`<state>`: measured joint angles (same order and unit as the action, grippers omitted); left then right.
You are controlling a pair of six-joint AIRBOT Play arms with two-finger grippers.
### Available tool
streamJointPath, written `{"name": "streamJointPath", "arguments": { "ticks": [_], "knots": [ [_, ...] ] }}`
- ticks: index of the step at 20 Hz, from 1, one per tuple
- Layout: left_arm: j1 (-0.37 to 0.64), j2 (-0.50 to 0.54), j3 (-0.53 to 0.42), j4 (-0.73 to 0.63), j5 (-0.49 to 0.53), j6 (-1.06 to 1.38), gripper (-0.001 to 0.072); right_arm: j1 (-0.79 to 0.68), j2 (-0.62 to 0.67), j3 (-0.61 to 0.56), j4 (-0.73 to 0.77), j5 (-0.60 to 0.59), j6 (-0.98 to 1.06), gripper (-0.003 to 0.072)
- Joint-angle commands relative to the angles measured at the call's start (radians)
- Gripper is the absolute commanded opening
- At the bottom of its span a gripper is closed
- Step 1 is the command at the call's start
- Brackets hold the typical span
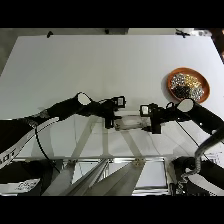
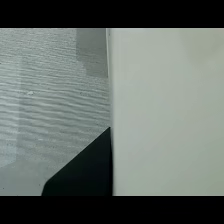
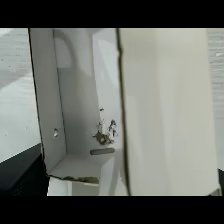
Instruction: Fold the box and place the chain.
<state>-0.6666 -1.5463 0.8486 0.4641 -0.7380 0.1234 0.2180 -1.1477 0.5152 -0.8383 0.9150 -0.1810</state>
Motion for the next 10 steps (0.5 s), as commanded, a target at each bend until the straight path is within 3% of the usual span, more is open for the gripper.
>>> {"name": "streamJointPath", "arguments": {
  "ticks": [1,10],
  "knots": [
    [-0.001,0.0,0.0,0.0,0.001,0.0,0.001,0.001,-0.035,0.0,0.006,0.021,-0.004,0.0667],
    [-0.001,0.0,0.0,0.0,0.001,0.0,0.001,0.001,-0.066,0.0,0.009,0.028,-0.004,0.0653]
  ]
}}
